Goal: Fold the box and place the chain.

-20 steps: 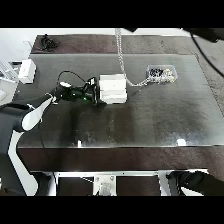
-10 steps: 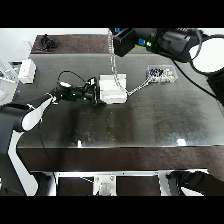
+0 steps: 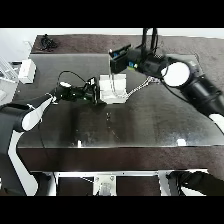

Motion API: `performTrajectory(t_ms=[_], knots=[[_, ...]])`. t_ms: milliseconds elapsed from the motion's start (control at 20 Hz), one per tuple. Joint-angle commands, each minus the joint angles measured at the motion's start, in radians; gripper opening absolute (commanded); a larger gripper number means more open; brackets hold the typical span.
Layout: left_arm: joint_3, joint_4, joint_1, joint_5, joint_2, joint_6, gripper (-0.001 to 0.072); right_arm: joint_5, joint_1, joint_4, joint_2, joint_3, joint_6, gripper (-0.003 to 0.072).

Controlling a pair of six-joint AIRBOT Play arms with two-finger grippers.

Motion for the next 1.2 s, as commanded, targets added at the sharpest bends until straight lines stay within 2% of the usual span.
performTrajectory(t_ms=[0, 200, 400, 450, 500, 550, 900, 1150], knots=[[0.0, 0.0, 0.001, 0.0, 0.001, 0.0, 0.0466, -0.072, -0.015, 0.022, -0.081, -0.072, 0.006, 0.0005], [0.0, 0.0, 0.001, 0.0, 0.001, 0.0, 0.0466, -0.065, -0.029, 0.039, -0.213, -0.105, 0.006, 0.0006], [0.0, 0.0, 0.001, 0.0, 0.001, 0.0, 0.0466, 0.014, -0.054, 0.032, -0.233, -0.117, -0.005, 0.0021], [0.0, 0.0, 0.001, 0.0, 0.001, 0.0, 0.0467, 0.023, -0.067, 0.032, -0.23, -0.117, -0.005, 0.017], [0.0, 0.0, 0.001, 0.0, 0.001, 0.0, 0.0466, 0.032, -0.082, 0.032, -0.229, -0.116, -0.005, 0.0404], [0.0, 0.0, 0.001, 0.0, 0.001, 0.0, 0.0466, 0.039, -0.098, 0.032, -0.229, -0.114, -0.005, 0.0512], [0.0, 0.0, 0.001, 0.0, 0.001, 0.0, 0.0466, 0.116, -0.255, 0.021, -0.229, -0.111, -0.001, 0.0513], [0.0, 0.0, 0.001, 0.001, 0.001, 0.0, 0.0466, 0.076, -0.451, 0.022, -0.241, -0.134, 0.101, 0.0515]])
